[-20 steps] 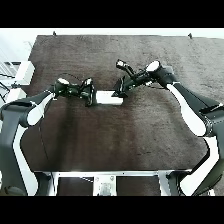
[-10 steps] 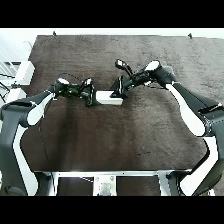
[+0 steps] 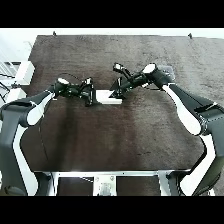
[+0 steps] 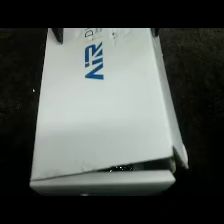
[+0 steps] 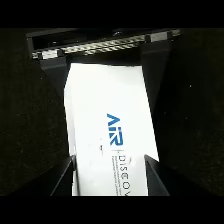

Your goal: Fold the box and place the chain.

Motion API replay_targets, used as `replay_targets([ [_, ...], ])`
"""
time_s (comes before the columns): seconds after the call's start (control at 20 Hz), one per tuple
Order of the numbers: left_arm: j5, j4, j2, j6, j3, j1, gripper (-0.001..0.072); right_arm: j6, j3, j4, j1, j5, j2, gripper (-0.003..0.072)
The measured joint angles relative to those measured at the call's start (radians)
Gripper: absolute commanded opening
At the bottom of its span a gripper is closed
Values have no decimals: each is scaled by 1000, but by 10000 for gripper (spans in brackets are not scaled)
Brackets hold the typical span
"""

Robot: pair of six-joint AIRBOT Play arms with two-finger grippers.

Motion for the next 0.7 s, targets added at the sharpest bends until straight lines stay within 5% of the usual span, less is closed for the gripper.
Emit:
replay_targets([
  [0.15, 0, 0, 0, 1, 0, 0, 351, -5, 1, 3, -1, -12, 20, 468],
  [0.25, 0, 0, 0, 1, 0, 0, 351, -6, 1, 3, -2, -15, 35, 351],
  [0.35, -1, 0, 0, 2, 0, 0, 351, -7, 2, 5, -2, -18, 47, 343],
  [0.45, -1, 0, 0, 2, 0, 0, 351, -9, 1, 3, -1, -16, 51, 203],
  [0.7, -2, 0, 0, 3, 0, 0, 351, -24, 0, 2, -1, -16, 56, 84],
])
